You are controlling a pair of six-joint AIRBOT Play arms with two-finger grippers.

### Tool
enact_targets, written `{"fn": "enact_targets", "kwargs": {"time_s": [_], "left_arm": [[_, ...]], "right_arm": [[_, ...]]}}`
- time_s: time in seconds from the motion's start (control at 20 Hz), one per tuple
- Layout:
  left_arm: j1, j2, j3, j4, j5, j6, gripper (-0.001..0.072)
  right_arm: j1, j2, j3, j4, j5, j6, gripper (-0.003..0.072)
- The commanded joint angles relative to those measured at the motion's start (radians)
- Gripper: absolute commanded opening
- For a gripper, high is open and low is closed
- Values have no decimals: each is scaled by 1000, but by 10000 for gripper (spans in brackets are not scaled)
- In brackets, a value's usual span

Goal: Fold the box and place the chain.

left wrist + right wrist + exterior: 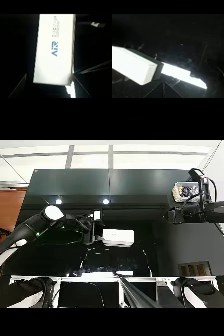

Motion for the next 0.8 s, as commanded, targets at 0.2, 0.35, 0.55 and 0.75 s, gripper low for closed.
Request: {"fn": "enact_targets", "kwargs": {"time_s": [0.2, 0.35, 0.55, 0.75], "left_arm": [[-148, -181, 202, 19, 18, -245, 712], [-151, -267, 266, 19, -31, -311, 712], [-163, -284, 271, 21, -55, -322, 712], [-169, -284, 271, 29, -57, -322, 711]], "right_arm": [[-14, 8, -4, -26, -22, 24, 14], [-14, 8, -17, -25, -13, 24, 13], [-14, 8, -22, -24, -16, 24, 13], [-14, 8, -22, -24, -21, 24, 14]]}}
